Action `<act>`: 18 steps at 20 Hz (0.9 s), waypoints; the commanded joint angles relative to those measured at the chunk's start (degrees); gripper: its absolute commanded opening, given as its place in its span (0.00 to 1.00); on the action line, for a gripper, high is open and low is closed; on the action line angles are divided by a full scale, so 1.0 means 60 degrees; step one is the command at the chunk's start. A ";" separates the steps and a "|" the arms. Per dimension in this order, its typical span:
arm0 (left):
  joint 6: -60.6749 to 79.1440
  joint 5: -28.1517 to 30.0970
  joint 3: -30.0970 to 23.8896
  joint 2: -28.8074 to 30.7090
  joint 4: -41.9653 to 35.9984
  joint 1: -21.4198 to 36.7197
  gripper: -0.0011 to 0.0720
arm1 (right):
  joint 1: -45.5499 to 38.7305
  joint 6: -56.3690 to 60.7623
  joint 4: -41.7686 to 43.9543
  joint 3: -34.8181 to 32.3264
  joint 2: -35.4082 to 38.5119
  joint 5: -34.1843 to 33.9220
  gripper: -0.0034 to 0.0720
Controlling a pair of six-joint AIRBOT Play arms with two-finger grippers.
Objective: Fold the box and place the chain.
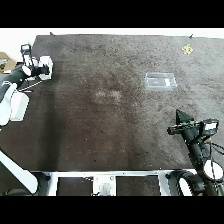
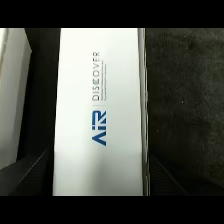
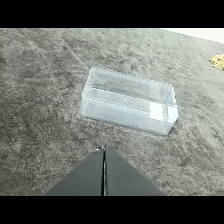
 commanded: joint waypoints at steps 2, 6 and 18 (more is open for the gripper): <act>-0.0011 -0.0641 0.0375 0.0940 0.0029 0.0138 0.98 | 0.0007 -0.0004 -0.0007 -0.0004 -0.0004 -0.0036 0.05; -0.0015 -0.1759 0.0692 0.2929 0.0022 0.0168 0.98 | 0.0007 -0.0004 -0.0007 -0.0004 -0.0004 -0.0036 0.05; 0.2881 -0.1625 -0.2521 1.0706 -0.3235 0.0157 0.03 | 0.0007 -0.0004 -0.0007 -0.0004 -0.0004 -0.0036 0.05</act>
